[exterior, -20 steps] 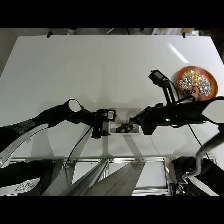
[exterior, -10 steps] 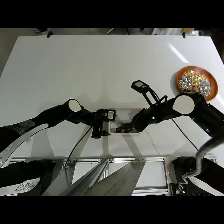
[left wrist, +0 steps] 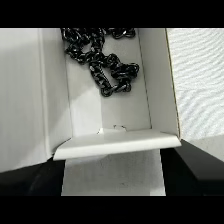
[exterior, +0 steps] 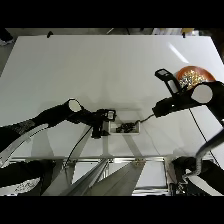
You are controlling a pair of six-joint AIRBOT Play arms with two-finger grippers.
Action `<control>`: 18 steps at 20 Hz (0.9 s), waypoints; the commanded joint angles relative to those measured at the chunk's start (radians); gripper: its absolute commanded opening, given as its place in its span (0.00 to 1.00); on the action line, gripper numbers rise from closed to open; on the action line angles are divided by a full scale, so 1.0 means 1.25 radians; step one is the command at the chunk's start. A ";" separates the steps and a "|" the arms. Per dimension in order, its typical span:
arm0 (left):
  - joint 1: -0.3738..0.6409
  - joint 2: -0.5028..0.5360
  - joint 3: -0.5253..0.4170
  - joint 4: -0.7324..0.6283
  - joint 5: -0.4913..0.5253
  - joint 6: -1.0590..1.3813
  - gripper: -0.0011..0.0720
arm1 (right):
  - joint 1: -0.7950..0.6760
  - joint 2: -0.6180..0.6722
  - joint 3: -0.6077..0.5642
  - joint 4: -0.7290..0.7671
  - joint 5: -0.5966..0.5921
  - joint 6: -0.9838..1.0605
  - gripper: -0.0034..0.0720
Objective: Fold the box and place the chain.
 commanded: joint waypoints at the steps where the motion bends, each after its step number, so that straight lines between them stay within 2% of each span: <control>1: 0.000 0.001 0.000 0.000 0.000 0.000 0.45 | -0.072 -0.038 -0.002 -0.084 -0.009 0.039 0.07; 2: 0.000 0.001 0.000 0.000 0.000 0.000 0.45 | -0.078 -0.060 -0.002 -0.106 -0.010 0.058 0.07; 3: 0.000 0.001 0.000 0.000 0.000 0.000 0.45 | -0.082 -0.084 -0.002 -0.126 -0.014 0.074 0.21; 4: 0.000 0.001 0.000 0.000 0.000 0.000 0.45 | -0.085 -0.105 -0.002 -0.146 -0.015 0.093 0.38; 5: 0.000 0.001 0.000 0.000 0.000 0.000 0.45 | -0.085 -0.124 -0.002 -0.170 -0.022 0.114 0.45; 18: 0.000 0.001 0.000 0.000 0.000 0.000 0.45 | -0.085 -0.264 -0.002 -0.184 -0.109 0.193 0.45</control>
